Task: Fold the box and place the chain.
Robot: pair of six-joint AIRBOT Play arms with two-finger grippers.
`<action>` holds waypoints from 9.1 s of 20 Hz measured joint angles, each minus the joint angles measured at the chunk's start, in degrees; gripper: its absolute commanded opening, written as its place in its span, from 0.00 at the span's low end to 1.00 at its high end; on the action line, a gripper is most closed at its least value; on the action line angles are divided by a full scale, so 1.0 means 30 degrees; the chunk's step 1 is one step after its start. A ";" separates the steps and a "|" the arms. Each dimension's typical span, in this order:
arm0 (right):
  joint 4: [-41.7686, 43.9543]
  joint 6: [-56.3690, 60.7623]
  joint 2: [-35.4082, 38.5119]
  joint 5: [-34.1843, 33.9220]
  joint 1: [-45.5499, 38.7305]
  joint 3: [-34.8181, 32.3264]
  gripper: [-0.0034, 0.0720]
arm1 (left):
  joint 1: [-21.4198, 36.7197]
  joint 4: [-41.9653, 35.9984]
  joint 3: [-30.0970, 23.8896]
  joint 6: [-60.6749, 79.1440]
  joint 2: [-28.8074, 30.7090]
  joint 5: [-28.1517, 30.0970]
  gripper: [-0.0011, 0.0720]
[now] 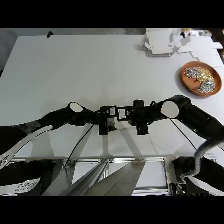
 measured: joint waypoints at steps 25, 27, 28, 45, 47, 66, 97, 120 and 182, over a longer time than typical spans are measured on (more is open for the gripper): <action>-0.0328 0.0780 0.0058 -0.1224 0.0007 -0.0007 0.18 | 0.0015 -0.0007 0.0007 -0.0022 0.0000 0.0022 0.20; -0.0393 0.0780 0.0058 -0.1253 0.0007 -0.0007 0.18 | 0.0015 -0.0007 0.0007 -0.0015 0.0000 0.0015 0.20; -0.0415 0.0787 0.0058 -0.1260 0.0007 -0.0007 0.18 | 0.0015 -0.0007 0.0007 -0.0015 0.0000 0.0015 0.20; -0.0328 0.2215 -0.0459 -0.0678 0.0000 -0.0066 0.30 | 0.0015 0.0015 0.0007 0.0022 0.0000 -0.0022 0.20; -0.0255 0.2280 -0.0503 -0.0474 -0.0007 -0.0073 0.35 | 0.0000 0.0109 0.0000 0.0029 0.0000 -0.0219 0.20; 0.0597 0.2259 -0.0277 0.0452 -0.0022 -0.0073 0.07 | -0.0007 0.0022 -0.0007 0.0051 0.0000 -0.0036 0.20; 0.0277 0.2229 0.0831 -0.1945 -0.0022 -0.1974 0.14 | -0.0007 -0.0058 -0.0007 -0.0095 0.0000 -0.0007 0.20; -0.5260 1.8272 0.5151 0.5654 -1.5562 -0.2288 0.07 | -0.0007 0.0015 -0.0007 0.0007 0.0000 -0.0036 0.20; -0.5960 1.9343 0.5064 0.6149 -1.7333 -0.2958 0.07 | 1.8782 1.7828 -0.0015 -2.6352 0.6790 -0.2973 0.84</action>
